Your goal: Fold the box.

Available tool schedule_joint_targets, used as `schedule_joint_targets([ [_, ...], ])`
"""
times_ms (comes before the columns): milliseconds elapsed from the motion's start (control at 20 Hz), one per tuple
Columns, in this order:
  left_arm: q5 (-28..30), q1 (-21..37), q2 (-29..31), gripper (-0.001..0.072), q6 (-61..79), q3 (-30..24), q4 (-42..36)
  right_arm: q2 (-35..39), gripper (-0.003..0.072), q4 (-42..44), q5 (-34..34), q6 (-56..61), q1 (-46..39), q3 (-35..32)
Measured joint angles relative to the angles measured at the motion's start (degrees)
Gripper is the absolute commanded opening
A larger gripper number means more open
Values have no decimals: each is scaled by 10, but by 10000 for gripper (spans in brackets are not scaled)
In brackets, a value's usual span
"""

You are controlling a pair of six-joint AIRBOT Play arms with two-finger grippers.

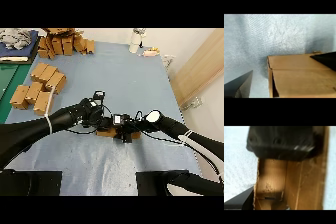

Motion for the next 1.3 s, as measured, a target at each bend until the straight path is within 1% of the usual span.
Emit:
schedule_joint_targets([
  [150,-19,0,29,686,3,0,0,0,513,0,0,0,0,0],
  [250,-49,0,47,685,10,0,0,0,513,0,0,0,0,0],
  [450,-149,-1,83,682,57,0,0,0,513,0,0,0,0,0],
  [500,-176,-1,94,535,75,0,2,0,513,0,0,0,0,0],
  [550,-199,-1,104,262,94,-2,5,0,513,0,0,0,0,0],
  [600,-221,-2,115,19,117,-6,14,0,513,0,0,0,0,0],
  [750,-261,11,137,13,194,-25,65,0,513,0,0,0,0,0],
  [800,-259,25,139,13,231,-35,75,0,513,0,0,0,0,0],
  [850,-243,43,141,13,274,-45,74,0,513,0,0,0,0,0],
  [950,-182,93,143,14,411,-66,37,0,513,0,0,0,0,0],
  [1050,-118,149,145,15,549,-80,-30,0,513,0,6,0,0,0],
  [1100,-96,177,145,15,601,-85,-57,0,513,0,17,0,0,0],
  [1200,-72,229,145,15,681,-90,-107,0,513,-1,37,0,0,0],
  [1300,-71,264,145,15,735,-93,-139,1,513,-4,50,0,0,0],
])
